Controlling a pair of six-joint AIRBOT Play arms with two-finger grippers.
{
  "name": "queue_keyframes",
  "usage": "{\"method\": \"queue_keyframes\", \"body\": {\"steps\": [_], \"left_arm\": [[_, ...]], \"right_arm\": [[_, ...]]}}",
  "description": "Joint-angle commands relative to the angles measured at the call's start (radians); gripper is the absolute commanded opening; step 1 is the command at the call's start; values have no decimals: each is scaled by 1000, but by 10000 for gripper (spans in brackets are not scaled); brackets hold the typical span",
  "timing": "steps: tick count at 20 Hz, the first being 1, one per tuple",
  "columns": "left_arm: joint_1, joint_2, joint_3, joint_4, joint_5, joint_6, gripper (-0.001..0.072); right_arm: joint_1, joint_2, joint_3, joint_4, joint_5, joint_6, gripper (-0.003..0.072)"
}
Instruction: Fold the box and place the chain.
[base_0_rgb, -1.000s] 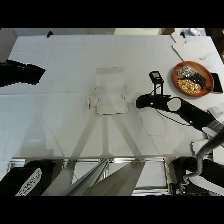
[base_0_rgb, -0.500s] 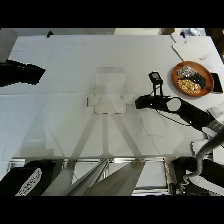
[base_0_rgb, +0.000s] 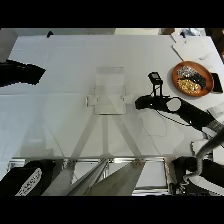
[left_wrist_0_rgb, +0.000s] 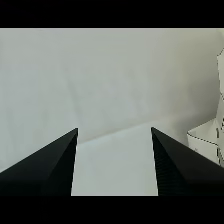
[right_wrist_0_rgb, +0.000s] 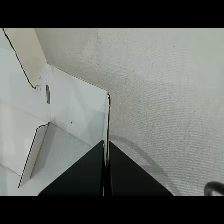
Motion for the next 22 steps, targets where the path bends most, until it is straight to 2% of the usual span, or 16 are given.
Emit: {"method": "queue_keyframes", "body": {"steps": [1,4,6,7,10,12,13,15,16,18,22], "left_arm": [[0,-1,0,-18,13,1,498],[0,-1,0,-24,-8,-6,486],[-1,-8,0,-41,6,-8,376],[-2,-16,0,-45,5,-8,343],[-18,-65,0,-127,0,-3,336],[-42,-154,1,-239,-15,74,339],[-53,-227,13,-320,-43,132,382],[-70,-402,98,-451,-149,238,630],[-81,-496,167,-479,-198,270,656],[-109,-664,311,-475,-270,321,656],[-164,-918,534,-480,-373,417,655]], "right_arm": [[1,0,-1,0,1,0,10],[1,0,-1,0,1,0,10],[1,0,-1,0,1,0,10],[1,0,-1,0,1,0,10],[1,0,-1,0,1,0,10],[1,0,-1,0,1,0,10],[1,0,-1,0,1,0,10],[1,0,-1,0,1,0,11],[2,0,-1,0,1,0,11],[1,0,-1,0,1,0,11],[1,0,-1,0,1,0,11]]}}
